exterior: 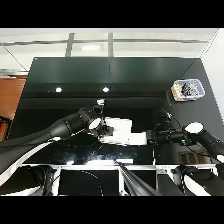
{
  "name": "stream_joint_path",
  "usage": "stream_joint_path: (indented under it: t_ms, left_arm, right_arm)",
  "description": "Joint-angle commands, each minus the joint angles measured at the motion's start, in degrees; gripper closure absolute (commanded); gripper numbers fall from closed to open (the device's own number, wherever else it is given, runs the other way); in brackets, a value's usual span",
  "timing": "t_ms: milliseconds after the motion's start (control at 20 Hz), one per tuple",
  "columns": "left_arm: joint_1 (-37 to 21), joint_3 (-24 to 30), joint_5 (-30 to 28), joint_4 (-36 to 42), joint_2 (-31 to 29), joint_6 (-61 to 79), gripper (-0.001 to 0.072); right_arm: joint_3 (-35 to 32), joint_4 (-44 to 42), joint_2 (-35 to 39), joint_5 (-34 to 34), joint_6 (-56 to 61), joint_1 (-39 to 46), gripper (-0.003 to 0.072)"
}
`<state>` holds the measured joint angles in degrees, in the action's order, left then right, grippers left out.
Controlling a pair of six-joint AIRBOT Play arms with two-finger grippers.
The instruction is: Fold the box and place the chain.
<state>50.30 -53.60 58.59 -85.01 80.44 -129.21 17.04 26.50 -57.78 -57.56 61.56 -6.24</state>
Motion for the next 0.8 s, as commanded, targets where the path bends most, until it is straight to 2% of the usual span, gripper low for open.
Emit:
stream_joint_path:
  t_ms: [0, 150, 500, 600, 750]
  left_arm:
    - [-0.04, 0.00, 0.00, -0.02, 0.00, 0.00, 0.0680]
    - [-0.04, 0.00, 0.00, -0.02, 0.00, 0.00, 0.0680]
    - [-0.04, 0.00, -0.02, -0.02, 0.00, 0.00, 0.0680]
    - [-0.04, 0.00, 0.00, -0.02, 0.00, 0.02, 0.0680]
    - [-0.04, 0.00, -0.07, -0.02, 0.00, 0.00, 0.0680]
  right_arm:
    - [3.19, -4.90, -0.66, -5.64, -4.79, -0.83, 0.0096]
    - [4.55, -5.35, -0.66, -5.95, -2.67, -2.71, 0.0096]
    - [9.99, -3.56, -0.70, 9.70, 8.00, -17.62, 0.0099]
    - [11.93, 4.17, -0.72, 12.72, 17.27, -20.68, 0.0099]
    - [15.43, 20.22, -0.72, 12.48, 31.93, -23.85, 0.0099]
